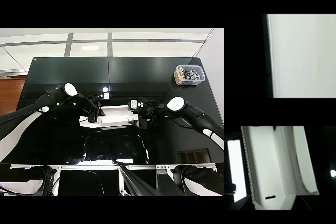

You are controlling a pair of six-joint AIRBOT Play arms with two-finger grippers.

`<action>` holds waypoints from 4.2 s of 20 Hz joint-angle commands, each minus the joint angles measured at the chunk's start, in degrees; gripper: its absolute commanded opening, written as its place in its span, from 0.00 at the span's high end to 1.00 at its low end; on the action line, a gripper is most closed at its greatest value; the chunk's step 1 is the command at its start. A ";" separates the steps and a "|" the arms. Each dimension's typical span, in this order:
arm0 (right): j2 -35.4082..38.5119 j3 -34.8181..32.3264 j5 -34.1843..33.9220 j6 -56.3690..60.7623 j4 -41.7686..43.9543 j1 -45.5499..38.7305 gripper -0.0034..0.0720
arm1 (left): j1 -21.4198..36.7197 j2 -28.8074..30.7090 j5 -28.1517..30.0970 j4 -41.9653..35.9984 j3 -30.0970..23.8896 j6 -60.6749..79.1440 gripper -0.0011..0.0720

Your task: Fold the box and place the chain.

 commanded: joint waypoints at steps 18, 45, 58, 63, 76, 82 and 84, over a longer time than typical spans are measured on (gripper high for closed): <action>-6.60 -1.05 1.38 -7.50 6.03 -0.07 0.07 | -0.48 0.00 0.35 -0.02 0.07 1.18 0.95; -8.98 -1.05 -0.68 -7.02 4.59 0.66 0.07 | -0.48 0.00 0.37 -0.02 0.07 1.18 0.95; -9.01 -1.05 -0.68 -7.02 4.59 0.66 0.08 | -0.48 0.00 0.37 -0.37 0.07 1.16 0.95; -9.01 -1.05 -0.63 -7.02 4.59 0.66 0.35 | -0.48 0.00 0.39 -0.37 0.07 1.16 0.95; -9.01 -1.05 -0.15 -7.15 4.33 0.66 0.62 | 5.44 15.23 -2.97 14.97 0.07 -18.49 0.29; -8.98 -1.05 0.72 -7.48 3.54 0.66 0.61 | 6.45 19.52 -16.31 11.39 -0.94 -29.59 0.95; -9.01 -1.05 0.72 -7.45 3.52 0.66 0.61 | 5.40 19.41 -16.63 3.78 -3.93 -30.03 0.95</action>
